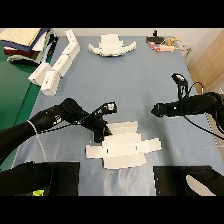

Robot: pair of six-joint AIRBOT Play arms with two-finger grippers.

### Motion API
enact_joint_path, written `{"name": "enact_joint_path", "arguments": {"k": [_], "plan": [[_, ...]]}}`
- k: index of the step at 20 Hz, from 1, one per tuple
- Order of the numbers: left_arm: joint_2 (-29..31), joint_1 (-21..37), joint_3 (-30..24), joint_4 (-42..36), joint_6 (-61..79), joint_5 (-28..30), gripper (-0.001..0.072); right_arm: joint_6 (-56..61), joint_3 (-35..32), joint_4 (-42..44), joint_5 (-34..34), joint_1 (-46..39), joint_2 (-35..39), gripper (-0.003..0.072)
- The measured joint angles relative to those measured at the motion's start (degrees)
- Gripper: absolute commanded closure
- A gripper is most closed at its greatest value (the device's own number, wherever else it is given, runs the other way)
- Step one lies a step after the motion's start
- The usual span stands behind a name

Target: Fold the box.

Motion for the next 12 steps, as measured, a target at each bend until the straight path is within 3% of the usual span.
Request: {"name": "enact_joint_path", "arguments": {"k": [6,12], "plan": [[4.9,-6.3,-0.5,3.4,-0.2,9.2,0.0702,0.0,0.0,0.2,-0.7,0.0,0.0,0.0276],[10.3,-8.5,-4.8,6.1,-0.3,17.6,0.0701,0.0,0.0,0.3,-1.3,0.0,0.0,0.0276]]}}
